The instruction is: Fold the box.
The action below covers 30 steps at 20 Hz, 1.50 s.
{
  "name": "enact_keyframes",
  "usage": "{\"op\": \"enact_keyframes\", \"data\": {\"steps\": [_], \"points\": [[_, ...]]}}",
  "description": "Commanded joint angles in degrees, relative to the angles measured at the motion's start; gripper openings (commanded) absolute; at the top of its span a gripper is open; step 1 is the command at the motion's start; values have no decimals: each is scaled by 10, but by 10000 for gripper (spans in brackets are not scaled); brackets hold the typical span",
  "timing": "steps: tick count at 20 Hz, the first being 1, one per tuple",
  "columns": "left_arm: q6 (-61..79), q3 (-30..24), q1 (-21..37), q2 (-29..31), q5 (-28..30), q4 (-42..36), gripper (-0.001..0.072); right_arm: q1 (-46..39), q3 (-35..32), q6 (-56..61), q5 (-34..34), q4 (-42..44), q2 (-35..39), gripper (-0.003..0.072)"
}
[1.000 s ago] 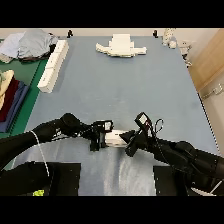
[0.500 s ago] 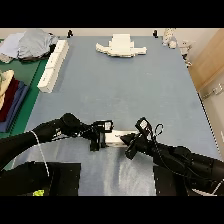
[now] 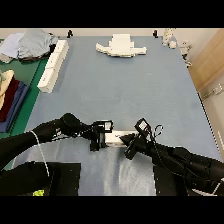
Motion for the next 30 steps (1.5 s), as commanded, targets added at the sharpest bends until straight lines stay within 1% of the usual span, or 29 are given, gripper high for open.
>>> {"op": "enact_keyframes", "data": {"steps": [1, 5, 7, 11, 14, 17, 18, 19, 20, 21, 23, 25, 27, 29, 30], "points": [[0, 0, 1, 0, 0, 0, 525, 1, -3, 0, -9, 0, -1, 5], [0, 0, 1, 0, 0, 0, 525, 1, -3, 0, -8, 0, -1, 6], [0, 0, 1, 0, 0, 0, 524, 1, -2, 0, 5, 0, 4, 6], [0, 0, 1, 0, 0, 0, 524, 1, 3, 0, 49, -7, 47, 23], [0, 0, 1, 0, 0, 0, 524, 0, 3, -3, 53, -11, 73, 23], [0, 0, 1, 0, 0, 0, 525, -4, 4, -49, 75, -11, 78, 24], [0, 0, 1, 0, 0, 0, 525, -14, 11, -67, 68, -11, 77, 24], [0, 0, 1, 0, 0, 0, 525, -34, 26, -74, 38, -11, 76, 23], [0, 0, 1, 0, 0, 0, 524, -65, 52, -81, -22, -11, 72, 23], [0, 0, 1, 0, 0, 0, 525, -104, 87, -90, -101, -23, 62, 23], [0, 0, 1, 0, 0, 0, 525, -191, 172, -80, -244, -82, 29, 23], [0, 0, 1, 0, 0, 0, 525, -278, 269, 4, -363, -153, -20, 23], [0, 0, 1, 0, 0, 0, 525, -346, 365, 101, -469, -228, -81, 23], [0, 0, 1, 0, 0, 0, 525, -395, 442, 198, -560, -279, -145, 24], [0, 0, 1, 0, 0, 0, 525, -413, 469, 237, -600, -293, -173, 23]]}}
